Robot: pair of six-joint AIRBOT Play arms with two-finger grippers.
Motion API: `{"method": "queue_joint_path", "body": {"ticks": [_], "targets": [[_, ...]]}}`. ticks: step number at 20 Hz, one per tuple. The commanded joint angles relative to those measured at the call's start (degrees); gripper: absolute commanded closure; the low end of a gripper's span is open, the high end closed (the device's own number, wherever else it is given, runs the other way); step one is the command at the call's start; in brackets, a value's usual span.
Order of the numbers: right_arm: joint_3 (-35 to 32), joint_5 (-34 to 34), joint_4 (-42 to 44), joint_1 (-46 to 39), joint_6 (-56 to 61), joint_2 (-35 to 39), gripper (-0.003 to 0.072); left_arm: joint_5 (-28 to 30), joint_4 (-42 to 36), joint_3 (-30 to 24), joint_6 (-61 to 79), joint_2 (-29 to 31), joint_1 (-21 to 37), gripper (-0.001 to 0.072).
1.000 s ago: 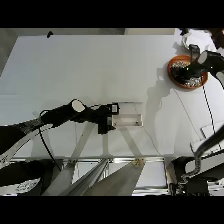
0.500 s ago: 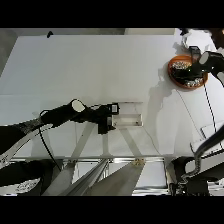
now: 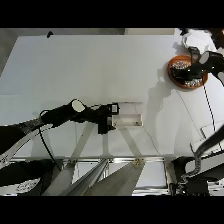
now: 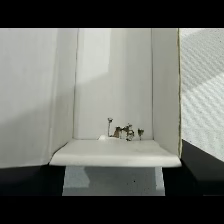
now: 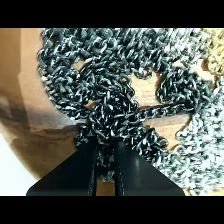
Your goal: Fold the box and place the chain.
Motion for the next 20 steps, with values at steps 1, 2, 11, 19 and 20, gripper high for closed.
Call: {"method": "queue_joint_path", "body": {"ticks": [1, 2, 11, 19, 20], "targets": [[0.0, 0.2, -0.2, 0.0, -0.3, 3.4, 0.0674, 0.0, 0.0, 0.0, 0.0, 0.0, 0.0, 0.0364], [0.1, 0.7, -0.2, 0.0, -1.2, 4.7, 0.0674, 0.0, 0.0, 0.0, 0.0, 0.0, 0.0, 0.0364], [0.0, 12.6, 3.3, 0.0, -8.2, 17.9, 0.0675, 0.0, 0.0, 0.0, 0.0, 0.0, 0.0, 0.0364], [0.0, 25.5, 18.6, 0.0, -12.9, 32.6, 0.0676, 0.0, 0.0, 0.0, 0.0, 0.0, 0.0, 0.0364], [0.0, 27.3, 20.2, 0.0, -13.2, 33.7, 0.0676, 0.0, 0.0, 0.0, 0.0, 0.0, 0.0, 0.0364]]}}
